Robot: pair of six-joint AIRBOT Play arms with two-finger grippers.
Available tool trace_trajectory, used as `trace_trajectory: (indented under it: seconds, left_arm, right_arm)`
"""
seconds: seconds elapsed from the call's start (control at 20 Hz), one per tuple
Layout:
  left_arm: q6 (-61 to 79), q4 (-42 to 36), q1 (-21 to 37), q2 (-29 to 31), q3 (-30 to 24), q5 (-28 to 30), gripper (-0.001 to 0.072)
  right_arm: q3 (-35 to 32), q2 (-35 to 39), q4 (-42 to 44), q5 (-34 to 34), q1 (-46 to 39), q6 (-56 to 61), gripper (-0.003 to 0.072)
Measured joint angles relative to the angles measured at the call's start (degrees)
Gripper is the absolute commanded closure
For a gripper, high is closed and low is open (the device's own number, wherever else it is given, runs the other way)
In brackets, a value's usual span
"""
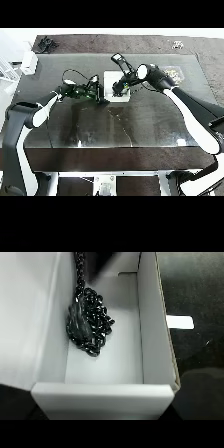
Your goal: Fold the box and place the chain.
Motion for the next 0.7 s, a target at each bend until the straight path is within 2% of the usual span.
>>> trace_trajectory:
  seconds: [0.25,0.45,0.7]
  left_arm:
    - [0.02,0.0,0.0,0.0,0.0,0.0,0.0232]
    - [0.02,0.0,0.0,0.0,0.0,0.0,0.0232]
    - [0.02,0.0,0.0,0.0,0.0,0.0,0.0232]
  right_arm:
    - [-0.55,5.33,-0.31,-0.07,-4.0,1.01,0.0122]
    - [-2.08,9.38,-2.21,0.55,-12.68,7.1,0.0122]
    - [-9.9,10.56,-3.02,-4.13,-24.17,16.7,0.0122]
